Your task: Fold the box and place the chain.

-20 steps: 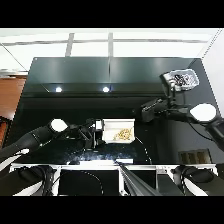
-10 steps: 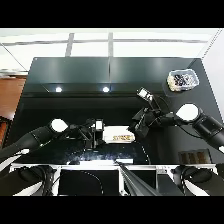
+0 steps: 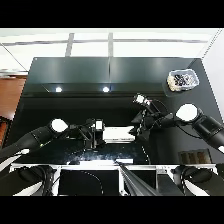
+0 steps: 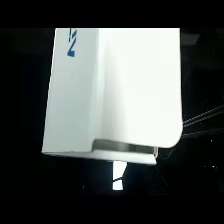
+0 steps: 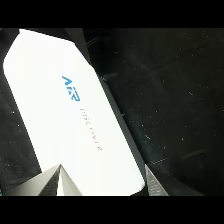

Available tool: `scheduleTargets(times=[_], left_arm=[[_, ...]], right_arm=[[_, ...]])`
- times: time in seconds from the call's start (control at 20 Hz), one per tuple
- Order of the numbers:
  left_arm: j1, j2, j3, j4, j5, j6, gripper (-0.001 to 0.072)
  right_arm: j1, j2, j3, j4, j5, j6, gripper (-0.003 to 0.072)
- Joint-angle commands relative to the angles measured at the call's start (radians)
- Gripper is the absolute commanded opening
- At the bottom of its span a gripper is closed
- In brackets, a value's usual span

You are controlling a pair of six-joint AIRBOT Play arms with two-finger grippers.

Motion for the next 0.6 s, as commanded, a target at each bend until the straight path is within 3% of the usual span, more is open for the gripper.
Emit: scheduleTargets(times=[0.0,0.3,0.4,0.5,0.55], left_arm=[[0.000,0.000,0.001,0.000,0.000,0.000,0.0407],[0.000,0.000,0.001,0.001,0.000,0.001,0.0407],[0.000,0.000,0.001,0.000,-0.001,0.001,0.0407],[0.000,0.000,0.001,0.001,-0.001,0.000,0.0407],[0.000,0.000,0.001,0.001,-0.001,0.000,0.0407]], right_arm=[[0.006,0.000,0.000,-0.001,0.014,-0.013,0.0569],[0.090,-0.001,0.000,-0.103,-0.040,0.007,0.0567],[0.094,-0.001,0.000,-0.103,-0.053,0.010,0.0412],[0.094,-0.001,0.000,-0.103,-0.045,0.010,0.0412],[0.094,-0.001,0.000,-0.102,-0.041,0.012,0.0335]])
